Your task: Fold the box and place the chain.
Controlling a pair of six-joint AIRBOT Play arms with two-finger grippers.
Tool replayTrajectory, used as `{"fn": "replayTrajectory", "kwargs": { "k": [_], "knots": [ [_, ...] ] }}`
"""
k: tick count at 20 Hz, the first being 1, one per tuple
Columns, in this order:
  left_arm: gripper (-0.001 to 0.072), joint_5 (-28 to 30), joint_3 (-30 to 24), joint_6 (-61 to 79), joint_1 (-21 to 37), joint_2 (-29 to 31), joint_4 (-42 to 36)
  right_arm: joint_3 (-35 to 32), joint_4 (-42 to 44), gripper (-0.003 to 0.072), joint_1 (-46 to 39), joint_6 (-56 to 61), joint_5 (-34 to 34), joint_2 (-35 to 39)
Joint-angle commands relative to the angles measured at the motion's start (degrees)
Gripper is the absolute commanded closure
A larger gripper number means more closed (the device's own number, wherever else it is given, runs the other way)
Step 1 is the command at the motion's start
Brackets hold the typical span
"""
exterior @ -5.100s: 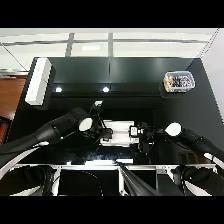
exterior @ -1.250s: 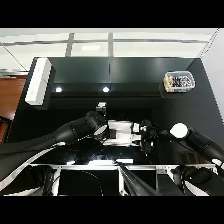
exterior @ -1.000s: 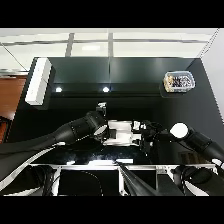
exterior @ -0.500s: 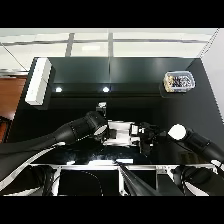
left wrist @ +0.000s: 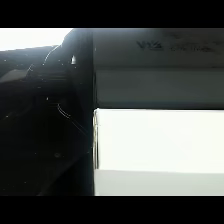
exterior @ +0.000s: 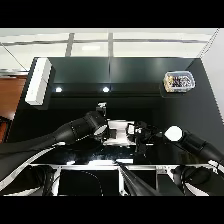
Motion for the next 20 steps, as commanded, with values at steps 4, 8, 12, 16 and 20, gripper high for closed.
{"fn": "replayTrajectory", "kwargs": {
  "k": [4, 8, 12, 16, 20],
  "knots": [
    [0.0683, 0.13, 0.0, 0.0, 0.0, 0.0, 0.02, -0.02, 0.85, 0.0637, 1.07, 1.14, -1.9, -0.76],
    [0.0684, 0.13, 0.0, 0.0, 0.0, 0.0, 0.02, -0.02, 0.44, 0.0523, 1.07, 3.23, -3.23, -0.76],
    [0.0684, 0.15, 0.0, 0.0, 0.0, 0.0, 0.0, 0.0, -0.55, 0.0671, 1.07, 3.78, -3.15, -0.72],
    [0.0683, 0.07, 0.0, 0.02, 0.0, 0.0, 0.04, 4.28, -13.92, 0.0673, -3.13, 31.89, 4.74, 2.82],
    [0.0683, 0.04, 0.0, 0.02, 0.0, 0.0, 0.02, 12.11, -42.64, 0.0673, -18.4, 68.43, 23.28, 12.09]
  ]
}}
